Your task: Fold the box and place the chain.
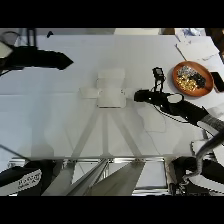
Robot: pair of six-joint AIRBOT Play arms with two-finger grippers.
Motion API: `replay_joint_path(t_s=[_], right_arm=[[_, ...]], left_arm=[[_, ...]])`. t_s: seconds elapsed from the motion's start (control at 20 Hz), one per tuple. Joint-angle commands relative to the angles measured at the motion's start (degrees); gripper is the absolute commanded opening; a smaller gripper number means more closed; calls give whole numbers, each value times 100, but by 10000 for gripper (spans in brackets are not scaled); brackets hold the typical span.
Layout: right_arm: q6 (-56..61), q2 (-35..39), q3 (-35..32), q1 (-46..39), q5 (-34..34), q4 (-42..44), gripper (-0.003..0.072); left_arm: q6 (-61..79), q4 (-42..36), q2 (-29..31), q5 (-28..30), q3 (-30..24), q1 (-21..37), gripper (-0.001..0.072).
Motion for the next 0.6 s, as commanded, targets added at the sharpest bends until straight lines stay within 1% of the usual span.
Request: replay_joint_path(t_s=[0.0, 0.05, 0.15, 0.2, 0.25, 0.3, 0.35, 0.45, 0.55], right_arm=[[2, 4, -2, 7, 2, 2, 12], [2, 4, -2, 7, 2, 2, 12], [2, 4, -2, 7, 2, 0, 12], [2, 4, -2, 7, 2, 2, 12], [2, 4, -2, 7, 2, 2, 12], [2, 4, -2, 7, 2, 2, 12], [2, 4, -2, 7, 2, 2, 12], [2, 4, -2, 7, 2, 0, 12], [2, 4, -2, 7, 2, 2, 12]], left_arm=[[142, 151, -1025, -155, 691, -472, 294], [83, 153, -1351, -291, 1032, -509, 294], [-522, 127, -2103, -612, 1821, -490, 294], [-789, 114, -2514, -935, 2212, -466, 313], [-896, 85, -2885, -1298, 2540, -448, 436], [-1001, -2, -3230, -1606, 2798, -442, 613], [-1014, -140, -3477, -1775, 2951, -444, 664], [-531, -662, -3755, -1851, 3016, -452, 663], [-109, -1139, -3838, -1853, 3016, -483, 660]])
